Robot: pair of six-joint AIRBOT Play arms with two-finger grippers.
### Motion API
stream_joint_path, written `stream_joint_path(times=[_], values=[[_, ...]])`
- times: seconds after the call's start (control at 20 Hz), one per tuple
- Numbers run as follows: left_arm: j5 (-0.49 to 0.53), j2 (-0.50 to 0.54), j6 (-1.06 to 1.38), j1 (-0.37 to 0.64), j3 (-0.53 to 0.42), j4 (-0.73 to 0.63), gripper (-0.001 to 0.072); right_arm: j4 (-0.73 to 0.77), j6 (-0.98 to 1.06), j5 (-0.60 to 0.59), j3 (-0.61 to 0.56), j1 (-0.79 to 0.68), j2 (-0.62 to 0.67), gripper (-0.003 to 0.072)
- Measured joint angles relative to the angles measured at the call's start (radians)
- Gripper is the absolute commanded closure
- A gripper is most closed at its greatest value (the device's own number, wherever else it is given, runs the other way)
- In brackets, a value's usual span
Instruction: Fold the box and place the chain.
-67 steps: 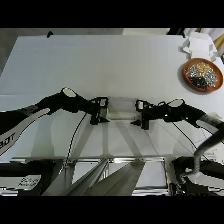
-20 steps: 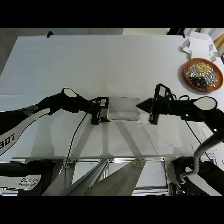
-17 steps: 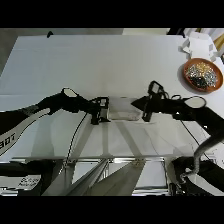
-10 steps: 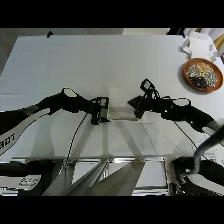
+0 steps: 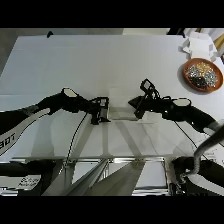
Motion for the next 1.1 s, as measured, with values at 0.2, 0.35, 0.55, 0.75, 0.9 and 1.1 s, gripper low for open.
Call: stream_joint_path(times=[0.2, 0.35, 0.55, 0.75, 0.9, 1.1], values=[[0.0, 0.0, 0.001, 0.0, 0.0, 0.001, 0.0556, -0.321, 0.069, 0.073, 0.0, -0.014, 0.115, 0.0669], [0.0, 0.0, 0.0, 0.0, 0.0, 0.001, 0.0556, -0.563, 0.094, 0.19, 0.0, -0.054, 0.155, 0.0269], [0.0, 0.0, 0.0, 0.0, 0.0, 0.001, 0.0556, -0.712, 0.106, 0.239, 0.0, -0.086, 0.169, 0.0088], [0.0, 0.0, -0.001, 0.0, 0.0, 0.0, 0.0556, -0.756, 0.098, 0.213, -0.001, -0.093, 0.137, 0.0117], [0.0, 0.0, -0.001, 0.0, 0.0, 0.0, 0.0556, -0.753, 0.072, 0.208, -0.001, -0.093, 0.114, 0.0117], [0.0, 0.0, -0.002, 0.0, 0.0, 0.0, 0.0556, -0.695, 0.057, 0.212, 0.0, -0.079, 0.104, 0.0205]])
